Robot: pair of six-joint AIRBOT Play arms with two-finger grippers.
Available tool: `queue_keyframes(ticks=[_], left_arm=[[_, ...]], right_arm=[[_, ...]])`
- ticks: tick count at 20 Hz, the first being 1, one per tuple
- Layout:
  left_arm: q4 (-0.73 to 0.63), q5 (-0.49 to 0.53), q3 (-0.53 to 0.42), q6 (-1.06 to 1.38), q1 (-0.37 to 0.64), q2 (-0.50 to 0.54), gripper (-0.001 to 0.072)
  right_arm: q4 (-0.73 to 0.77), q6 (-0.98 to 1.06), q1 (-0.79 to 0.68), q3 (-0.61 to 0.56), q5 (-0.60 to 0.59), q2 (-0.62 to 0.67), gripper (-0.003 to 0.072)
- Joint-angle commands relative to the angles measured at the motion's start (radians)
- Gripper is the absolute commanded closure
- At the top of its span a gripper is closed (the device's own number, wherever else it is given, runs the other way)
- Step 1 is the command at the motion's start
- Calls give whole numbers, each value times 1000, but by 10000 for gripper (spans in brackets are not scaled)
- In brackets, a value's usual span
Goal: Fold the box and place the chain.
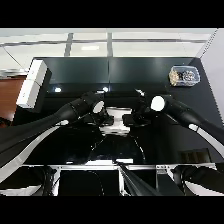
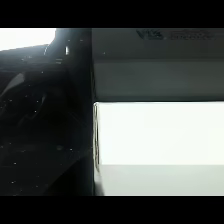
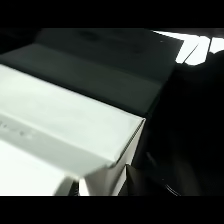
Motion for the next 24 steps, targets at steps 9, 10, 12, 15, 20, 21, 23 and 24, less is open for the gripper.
queue_keyframes(ticks=[9,10,12,15,20,21,23,24], left_arm=[[0,1,1,0,1,0,685],[0,1,1,0,1,0,684],[0,2,1,0,1,0,684],[0,4,1,0,1,0,684],[0,4,1,0,1,0,684],[0,4,1,0,1,0,684],[0,4,1,0,1,0,684],[0,4,1,0,1,0,684]], right_arm=[[-348,382,126,143,146,-102,387],[-372,418,137,149,146,-102,387],[-379,475,153,158,146,-109,387],[-375,522,165,159,153,-132,387],[-375,532,184,158,164,-159,623],[-374,539,183,158,161,-159,674],[-374,560,183,158,165,-159,675],[-374,560,183,159,165,-159,674]])
